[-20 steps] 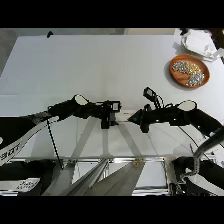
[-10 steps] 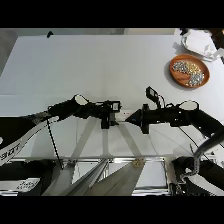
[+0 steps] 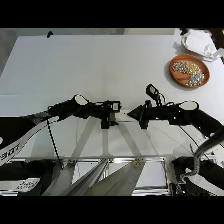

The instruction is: Fold the box and place the chain.

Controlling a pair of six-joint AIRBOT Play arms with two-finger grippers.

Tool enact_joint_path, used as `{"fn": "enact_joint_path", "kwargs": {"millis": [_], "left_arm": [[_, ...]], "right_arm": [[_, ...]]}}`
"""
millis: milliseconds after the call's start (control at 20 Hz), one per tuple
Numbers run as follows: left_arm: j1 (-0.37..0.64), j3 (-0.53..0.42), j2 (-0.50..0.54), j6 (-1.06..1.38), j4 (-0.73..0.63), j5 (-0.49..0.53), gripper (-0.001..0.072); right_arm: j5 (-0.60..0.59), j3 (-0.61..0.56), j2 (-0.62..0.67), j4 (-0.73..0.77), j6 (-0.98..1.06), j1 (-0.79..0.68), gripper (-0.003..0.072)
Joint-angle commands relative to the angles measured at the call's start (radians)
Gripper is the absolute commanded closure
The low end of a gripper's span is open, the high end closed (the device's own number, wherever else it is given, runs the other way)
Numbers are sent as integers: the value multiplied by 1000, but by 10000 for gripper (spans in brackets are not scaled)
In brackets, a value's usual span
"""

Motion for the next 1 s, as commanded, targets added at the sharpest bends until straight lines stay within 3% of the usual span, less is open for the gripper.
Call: {"fn": "enact_joint_path", "kwargs": {"millis": [0,300,650,950], "left_arm": [[1,0,1,0,0,0,396],[1,0,1,0,0,0,396],[0,0,1,0,0,0,396],[1,0,1,0,0,0,396]], "right_arm": [[47,-2,-65,3,-10,6,680],[23,-4,-158,-6,-24,59,680],[21,-4,-164,9,-24,59,680],[29,16,32,-37,69,59,676]]}}
